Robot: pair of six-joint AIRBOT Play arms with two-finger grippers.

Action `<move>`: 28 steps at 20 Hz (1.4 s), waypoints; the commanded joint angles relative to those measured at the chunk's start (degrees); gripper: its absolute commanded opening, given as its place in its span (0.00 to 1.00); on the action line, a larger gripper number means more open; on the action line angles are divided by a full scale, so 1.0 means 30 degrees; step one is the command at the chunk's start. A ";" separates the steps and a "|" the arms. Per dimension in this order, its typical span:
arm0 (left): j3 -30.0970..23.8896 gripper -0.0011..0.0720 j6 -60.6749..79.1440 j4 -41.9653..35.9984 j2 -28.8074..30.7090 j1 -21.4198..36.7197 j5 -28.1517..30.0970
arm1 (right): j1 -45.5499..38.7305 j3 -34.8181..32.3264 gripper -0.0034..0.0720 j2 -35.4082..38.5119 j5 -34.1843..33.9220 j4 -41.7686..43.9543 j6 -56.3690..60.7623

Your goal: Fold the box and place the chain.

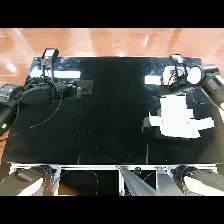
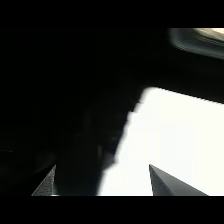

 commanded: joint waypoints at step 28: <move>-0.0007 0.87 -0.3133 -0.4153 -0.1515 -0.0007 0.4590 | -1.7303 0.0940 1.00 -0.7227 0.9814 0.7941 -1.0557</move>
